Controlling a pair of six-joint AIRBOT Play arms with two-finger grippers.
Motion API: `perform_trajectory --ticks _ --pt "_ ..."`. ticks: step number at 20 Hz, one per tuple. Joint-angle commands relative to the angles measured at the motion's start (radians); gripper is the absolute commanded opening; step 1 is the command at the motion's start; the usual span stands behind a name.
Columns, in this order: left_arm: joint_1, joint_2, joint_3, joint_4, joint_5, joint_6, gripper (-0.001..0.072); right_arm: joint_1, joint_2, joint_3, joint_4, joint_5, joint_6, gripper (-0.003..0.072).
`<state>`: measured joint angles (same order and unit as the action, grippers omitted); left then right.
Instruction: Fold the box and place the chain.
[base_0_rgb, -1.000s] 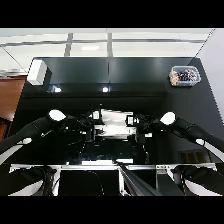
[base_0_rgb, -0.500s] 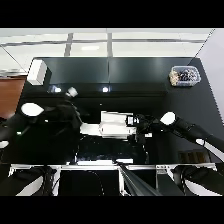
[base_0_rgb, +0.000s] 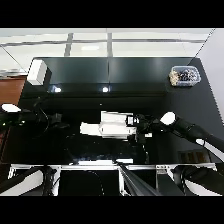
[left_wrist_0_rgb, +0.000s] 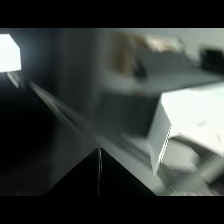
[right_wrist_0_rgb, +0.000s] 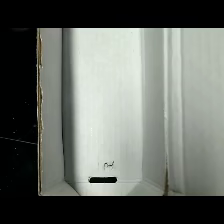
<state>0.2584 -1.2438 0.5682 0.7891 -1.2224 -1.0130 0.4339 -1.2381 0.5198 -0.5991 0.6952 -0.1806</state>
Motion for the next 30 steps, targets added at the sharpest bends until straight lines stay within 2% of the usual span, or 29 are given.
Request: perform_trajectory --ticks 1,6,10,21,24,30 --pt "-0.024 -0.154 0.000 -0.061 -0.122 -0.007 0.0027 -0.001 0.000 0.000 0.000 0.000 0.000 0.0071" --pt "-0.261 -0.190 0.004 -0.177 0.023 -0.008 0.0028 0.000 0.000 0.000 0.000 0.000 0.000 0.0071" --pt "-0.381 -0.192 0.034 -0.211 0.049 0.055 0.0028 0.000 0.000 0.000 0.000 0.000 0.000 0.0071" --pt "-0.388 -0.192 0.143 -0.220 -0.008 0.070 0.0028 -0.001 0.000 0.000 0.000 0.000 0.000 0.0071" --pt "-0.386 -0.192 0.153 -0.175 -0.013 0.067 0.0028 0.000 0.000 0.000 0.000 0.000 0.000 0.0071" --pt "-0.381 -0.192 0.153 -0.217 -0.016 0.095 0.0028 -0.001 0.000 0.000 0.000 0.000 0.000 0.0071"
